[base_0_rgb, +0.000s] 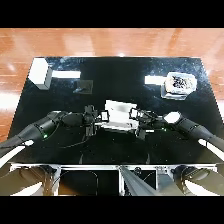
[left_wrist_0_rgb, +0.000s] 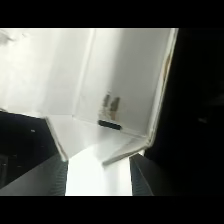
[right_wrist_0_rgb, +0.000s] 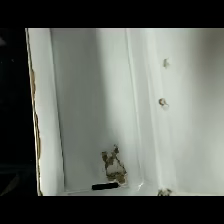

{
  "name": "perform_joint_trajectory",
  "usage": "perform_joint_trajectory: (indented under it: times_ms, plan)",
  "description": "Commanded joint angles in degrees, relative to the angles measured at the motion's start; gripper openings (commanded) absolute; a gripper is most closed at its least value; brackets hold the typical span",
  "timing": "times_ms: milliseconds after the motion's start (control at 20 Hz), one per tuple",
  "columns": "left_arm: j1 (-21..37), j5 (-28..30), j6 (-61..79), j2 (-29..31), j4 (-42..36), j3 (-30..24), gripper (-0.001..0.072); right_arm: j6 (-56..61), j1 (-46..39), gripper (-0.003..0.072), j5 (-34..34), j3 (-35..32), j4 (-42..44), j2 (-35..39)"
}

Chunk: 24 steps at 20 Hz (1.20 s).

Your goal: Fold the box and place the chain.

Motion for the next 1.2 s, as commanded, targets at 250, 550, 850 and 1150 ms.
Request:
perform_joint_trajectory:
  times_ms: [250, 550, 850, 1150]
  plan:
    - [-0.28, 1.01, -1.4, -0.79, -0.2, 0.87, 0.0333, 0.02, -0.02, 0.0567, 0.04, 0.02, 0.0, 0.0]
    - [-1.75, 1.2, -1.42, -0.79, -1.75, 0.87, 0.0289, 0.02, -0.02, 0.0568, 0.04, 0.02, 0.0, 0.0]
    - [-2.23, 1.18, -1.51, -0.79, -3.26, 0.87, 0.0288, 0.0, -0.02, 0.0568, 0.04, 0.02, 0.0, 0.0]
    - [-3.04, 0.9, -1.44, -1.62, -4.22, 0.87, 0.0271, 0.02, -0.02, 0.0567, 0.07, 0.02, -0.02, 0.0]
